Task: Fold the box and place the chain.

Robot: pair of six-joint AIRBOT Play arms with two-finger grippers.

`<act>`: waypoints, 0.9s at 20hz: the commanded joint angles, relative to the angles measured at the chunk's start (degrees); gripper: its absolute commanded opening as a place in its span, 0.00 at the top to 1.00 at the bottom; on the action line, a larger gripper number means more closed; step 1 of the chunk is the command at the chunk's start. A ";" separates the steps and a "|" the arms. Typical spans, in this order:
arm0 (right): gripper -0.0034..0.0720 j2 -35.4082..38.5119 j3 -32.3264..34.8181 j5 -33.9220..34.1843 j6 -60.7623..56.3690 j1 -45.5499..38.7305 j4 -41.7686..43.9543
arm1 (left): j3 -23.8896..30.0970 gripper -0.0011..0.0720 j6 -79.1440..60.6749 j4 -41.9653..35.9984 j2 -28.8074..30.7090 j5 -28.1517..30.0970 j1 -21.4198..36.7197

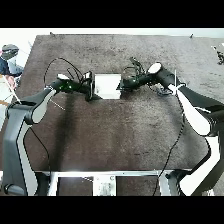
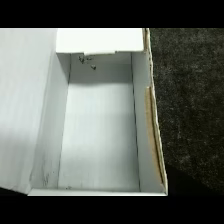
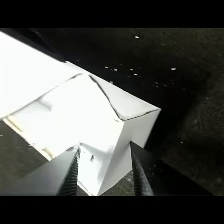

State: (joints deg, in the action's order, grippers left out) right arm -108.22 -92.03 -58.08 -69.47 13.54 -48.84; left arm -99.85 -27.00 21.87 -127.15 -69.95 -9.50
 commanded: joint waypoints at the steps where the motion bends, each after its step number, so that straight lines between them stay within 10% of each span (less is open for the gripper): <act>1: 0.47 -0.55 -2.47 0.57 -10.03 3.02 -12.63 | 0.02 0.74 -0.02 0.00 0.02 0.07 -0.04; 18: 0.51 -7.15 -16.65 -8.81 -35.69 12.61 -40.79 | 0.02 0.74 -0.02 0.00 0.02 0.09 -0.04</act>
State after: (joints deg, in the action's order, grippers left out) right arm -113.82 -106.28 -65.25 -101.84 24.60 -84.27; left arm -99.85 -27.03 21.87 -127.15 -69.89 -9.54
